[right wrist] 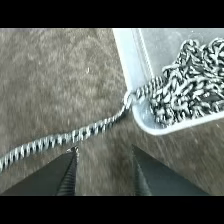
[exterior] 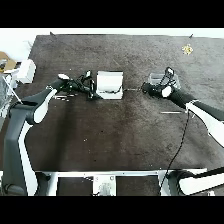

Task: Fold the box and place the chain.

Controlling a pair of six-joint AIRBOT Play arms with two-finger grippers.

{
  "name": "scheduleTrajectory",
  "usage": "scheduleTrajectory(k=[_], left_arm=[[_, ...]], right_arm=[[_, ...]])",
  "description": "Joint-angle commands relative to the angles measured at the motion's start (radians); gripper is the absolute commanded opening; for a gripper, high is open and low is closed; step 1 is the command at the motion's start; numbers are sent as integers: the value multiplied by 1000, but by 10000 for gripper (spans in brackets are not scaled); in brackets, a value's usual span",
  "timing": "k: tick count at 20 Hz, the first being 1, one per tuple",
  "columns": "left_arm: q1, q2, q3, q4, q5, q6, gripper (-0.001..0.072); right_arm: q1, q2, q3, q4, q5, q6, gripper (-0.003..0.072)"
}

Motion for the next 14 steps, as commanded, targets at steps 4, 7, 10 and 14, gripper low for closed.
scheduleTrajectory(k=[4,7,10,14], left_arm=[[0,0,1,0,1,0,226],[0,0,1,0,0,0,226],[0,0,1,0,1,0,226],[0,0,1,0,0,0,226]], right_arm=[[1,-51,2,153,-135,8,284],[8,-68,2,177,-134,8,158],[36,-55,2,177,-161,4,3],[120,106,2,92,-154,-3,3]])
